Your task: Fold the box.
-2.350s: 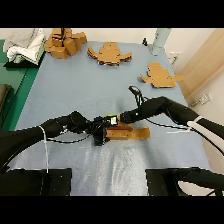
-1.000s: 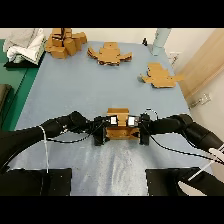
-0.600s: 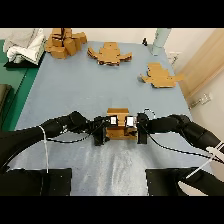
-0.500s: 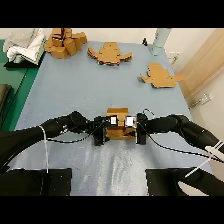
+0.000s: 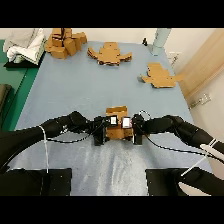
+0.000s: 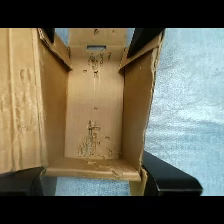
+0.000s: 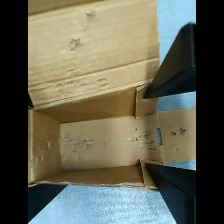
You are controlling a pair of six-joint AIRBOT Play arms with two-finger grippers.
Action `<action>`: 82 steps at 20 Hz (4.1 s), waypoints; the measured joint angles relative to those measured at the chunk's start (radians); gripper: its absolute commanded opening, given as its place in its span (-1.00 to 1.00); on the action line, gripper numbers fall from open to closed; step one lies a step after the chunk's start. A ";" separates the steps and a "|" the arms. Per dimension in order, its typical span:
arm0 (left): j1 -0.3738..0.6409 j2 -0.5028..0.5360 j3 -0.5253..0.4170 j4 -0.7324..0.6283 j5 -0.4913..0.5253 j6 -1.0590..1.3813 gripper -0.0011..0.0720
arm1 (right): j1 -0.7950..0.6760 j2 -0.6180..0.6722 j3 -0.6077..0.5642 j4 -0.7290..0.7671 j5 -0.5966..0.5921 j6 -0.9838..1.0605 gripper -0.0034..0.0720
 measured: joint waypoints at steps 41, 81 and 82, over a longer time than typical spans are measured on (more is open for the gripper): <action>0.000 0.000 0.000 0.000 0.000 0.000 0.32 | -0.225 -0.038 0.096 -0.176 -0.372 1.304 -0.90; 0.000 0.000 0.000 0.000 0.000 0.000 0.32 | -0.169 -0.002 0.097 -0.065 -0.362 1.290 -0.61; 0.000 0.000 0.000 0.000 0.000 0.000 0.32 | -0.158 -0.006 0.097 -0.059 -0.357 1.290 -0.61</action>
